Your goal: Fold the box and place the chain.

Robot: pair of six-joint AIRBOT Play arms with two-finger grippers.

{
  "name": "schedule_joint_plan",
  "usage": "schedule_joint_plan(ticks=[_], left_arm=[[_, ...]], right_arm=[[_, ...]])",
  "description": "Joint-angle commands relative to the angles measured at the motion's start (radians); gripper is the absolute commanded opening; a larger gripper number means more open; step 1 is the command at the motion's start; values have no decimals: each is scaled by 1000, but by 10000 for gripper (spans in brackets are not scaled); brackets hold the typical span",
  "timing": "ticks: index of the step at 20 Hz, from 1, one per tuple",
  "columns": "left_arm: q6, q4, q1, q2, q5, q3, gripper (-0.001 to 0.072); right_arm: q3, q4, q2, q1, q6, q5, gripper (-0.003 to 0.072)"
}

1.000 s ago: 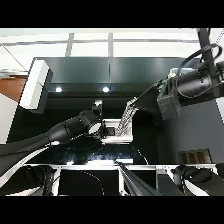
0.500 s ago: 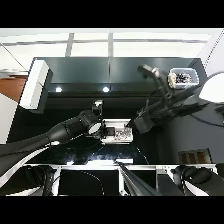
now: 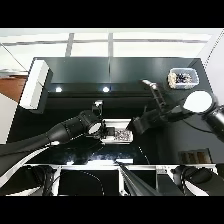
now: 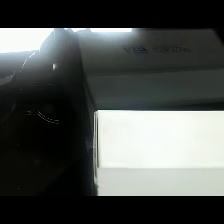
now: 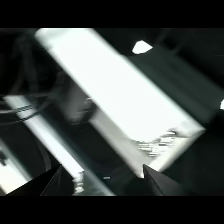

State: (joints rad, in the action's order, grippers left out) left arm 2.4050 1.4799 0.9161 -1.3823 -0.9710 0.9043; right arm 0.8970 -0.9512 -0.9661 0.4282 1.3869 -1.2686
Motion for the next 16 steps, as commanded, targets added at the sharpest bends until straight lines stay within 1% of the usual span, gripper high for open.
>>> schedule_joint_plan(ticks=[1,3,4,6,9,12,16], left_arm=[[0,0,-1,1,1,1,30],[0,0,-1,1,3,1,30],[0,2,-1,1,3,1,30],[0,3,-1,1,1,1,30],[0,3,-1,1,2,1,29],[0,0,-1,1,-3,3,29],[0,24,-12,1,-6,45,28]], right_arm=[[26,-128,27,-153,-8,-31,592],[21,-219,31,-258,-6,-4,592],[10,-245,31,-298,-3,28,592],[-16,-254,31,-361,-3,95,592],[-25,-255,30,-385,1,163,592],[-25,-255,30,-385,1,180,592],[-25,-254,30,-385,2,224,592]])
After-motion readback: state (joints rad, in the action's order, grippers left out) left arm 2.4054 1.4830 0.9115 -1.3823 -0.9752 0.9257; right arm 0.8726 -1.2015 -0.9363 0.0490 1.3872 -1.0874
